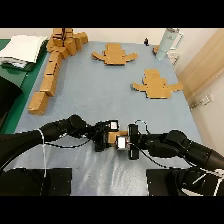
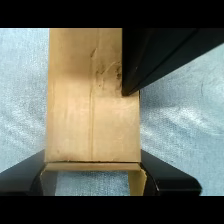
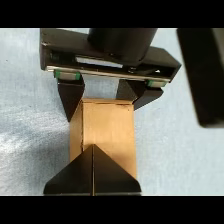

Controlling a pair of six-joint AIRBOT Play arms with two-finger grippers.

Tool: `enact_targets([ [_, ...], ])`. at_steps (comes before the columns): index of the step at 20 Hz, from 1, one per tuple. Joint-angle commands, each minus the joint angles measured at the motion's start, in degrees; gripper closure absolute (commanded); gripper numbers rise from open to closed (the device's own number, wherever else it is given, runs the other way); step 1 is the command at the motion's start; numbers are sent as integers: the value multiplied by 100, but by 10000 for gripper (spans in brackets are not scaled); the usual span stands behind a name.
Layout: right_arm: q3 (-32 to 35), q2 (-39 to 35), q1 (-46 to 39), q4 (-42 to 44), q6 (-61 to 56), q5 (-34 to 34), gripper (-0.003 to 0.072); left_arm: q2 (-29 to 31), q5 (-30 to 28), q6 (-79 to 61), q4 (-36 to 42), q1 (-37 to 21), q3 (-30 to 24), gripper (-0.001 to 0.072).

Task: Fold the box.

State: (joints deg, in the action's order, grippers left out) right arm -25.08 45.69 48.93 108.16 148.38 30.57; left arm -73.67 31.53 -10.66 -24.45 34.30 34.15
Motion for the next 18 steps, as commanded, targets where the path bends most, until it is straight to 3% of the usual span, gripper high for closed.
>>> enact_targets([
  [1,4,114,0,22,-4,37,683,-4,-2,2,0,0,2,228],
  [6,2,46,2,24,-4,37,683,-4,-2,2,0,0,2,228],
  [11,-4,-702,-4,-437,-649,37,683,-4,-2,2,0,0,2,228],
  [14,-9,-1217,-9,-1759,-3064,229,683,-4,-2,2,0,0,2,228],
  [18,-7,-1425,-9,-3348,-6476,1071,683,-4,-2,2,0,0,2,228],
])
